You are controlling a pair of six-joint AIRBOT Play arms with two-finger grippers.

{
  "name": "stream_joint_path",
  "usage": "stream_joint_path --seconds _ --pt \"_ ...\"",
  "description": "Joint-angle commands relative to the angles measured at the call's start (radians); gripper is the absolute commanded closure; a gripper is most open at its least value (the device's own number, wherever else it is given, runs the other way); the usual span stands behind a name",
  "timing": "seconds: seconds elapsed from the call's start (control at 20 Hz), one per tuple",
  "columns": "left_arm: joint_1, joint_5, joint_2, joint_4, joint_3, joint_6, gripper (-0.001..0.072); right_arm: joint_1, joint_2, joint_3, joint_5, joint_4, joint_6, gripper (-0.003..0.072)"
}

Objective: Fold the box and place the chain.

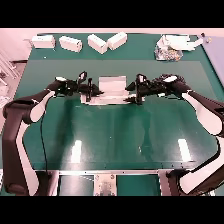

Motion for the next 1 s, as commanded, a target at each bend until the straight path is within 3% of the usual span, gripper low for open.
stream_joint_path --seconds 0.0,0.95 --pt "0.000 0.003 0.000 -0.001 0.000 -0.001 0.0687 0.007 -0.008 -0.008 0.007 -0.024 0.027 0.0070" --pt "0.000 0.004 0.000 -0.001 0.000 -0.001 0.0687 0.042 -0.082 0.031 -0.032 -0.004 -0.015 0.0070"
